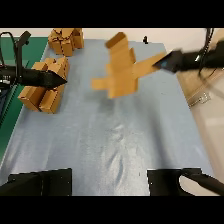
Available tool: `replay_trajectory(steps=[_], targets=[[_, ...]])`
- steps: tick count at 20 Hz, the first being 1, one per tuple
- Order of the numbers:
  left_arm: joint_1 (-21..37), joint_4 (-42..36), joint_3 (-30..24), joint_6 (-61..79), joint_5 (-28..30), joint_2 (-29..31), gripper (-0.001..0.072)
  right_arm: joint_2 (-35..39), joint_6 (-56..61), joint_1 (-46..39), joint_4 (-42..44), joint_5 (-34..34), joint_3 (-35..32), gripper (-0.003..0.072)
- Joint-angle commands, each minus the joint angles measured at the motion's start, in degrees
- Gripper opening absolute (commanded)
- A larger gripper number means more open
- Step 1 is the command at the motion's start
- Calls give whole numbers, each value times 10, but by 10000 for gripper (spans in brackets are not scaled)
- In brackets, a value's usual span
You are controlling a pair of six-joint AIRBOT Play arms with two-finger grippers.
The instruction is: Fold the box.
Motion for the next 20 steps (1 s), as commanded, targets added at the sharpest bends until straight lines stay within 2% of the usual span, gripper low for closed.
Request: replay_trajectory(steps=[1, 3, 6, 10, 13, 16, 20], targets=[[29, -16, -2, 23, -16, -28, 544, 187, -94, 87, 101, 293, -341, 5], [19, -25, -2, 63, -29, -59, 544, 232, -113, 133, 107, 381, -467, 6], [-10, -56, -2, 125, -40, -121, 544, 198, -223, 181, 101, 387, -533, 5], [-62, -85, -2, 182, -41, -218, 545, 91, -402, 210, 99, 401, -525, 6], [-94, -106, 10, 222, -39, -273, 545, 31, -454, 210, 94, 407, -503, 6], [-112, -105, 26, 242, -35, -296, 545, 9, -490, 210, 75, 430, -483, 6], [-115, -104, 30, 242, -46, -301, 545, 7, -460, 210, 95, 435, -471, 6]])
